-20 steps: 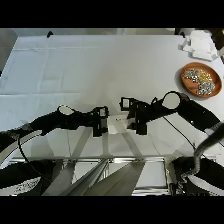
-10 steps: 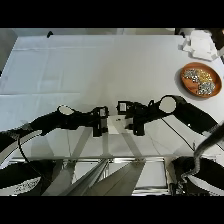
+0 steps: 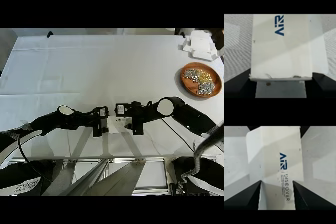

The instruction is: Fold the box and place the chain.

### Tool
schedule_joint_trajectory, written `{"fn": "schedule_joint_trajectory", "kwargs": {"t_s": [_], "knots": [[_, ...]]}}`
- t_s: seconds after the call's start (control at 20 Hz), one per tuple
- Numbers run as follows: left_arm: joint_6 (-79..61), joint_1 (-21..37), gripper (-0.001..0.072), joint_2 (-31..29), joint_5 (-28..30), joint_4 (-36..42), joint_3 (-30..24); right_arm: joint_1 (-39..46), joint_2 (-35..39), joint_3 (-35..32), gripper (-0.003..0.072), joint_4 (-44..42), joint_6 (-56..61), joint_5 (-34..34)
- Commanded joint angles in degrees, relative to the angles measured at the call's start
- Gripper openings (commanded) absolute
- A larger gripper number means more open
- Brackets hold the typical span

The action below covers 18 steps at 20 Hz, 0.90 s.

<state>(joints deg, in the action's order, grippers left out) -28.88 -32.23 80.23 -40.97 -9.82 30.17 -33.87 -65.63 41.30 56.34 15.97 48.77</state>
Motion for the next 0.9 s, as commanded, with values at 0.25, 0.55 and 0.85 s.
{"fn": "schedule_joint_trajectory", "kwargs": {"t_s": [0.25,0.55,0.85], "knots": [[-0.02,0.00,0.0272,-0.02,0.02,-0.04,-0.04,-0.35,4.39,-0.09,0.0288,0.61,0.04,-1.20],[-0.02,0.00,0.0272,-0.02,0.02,-0.04,-0.04,-0.35,4.39,-1.60,0.0276,0.42,0.02,-1.25],[-0.02,0.00,0.0272,-0.02,0.02,-0.04,-0.04,-0.35,4.44,-2.08,0.0221,-1.31,0.09,-1.79]]}}
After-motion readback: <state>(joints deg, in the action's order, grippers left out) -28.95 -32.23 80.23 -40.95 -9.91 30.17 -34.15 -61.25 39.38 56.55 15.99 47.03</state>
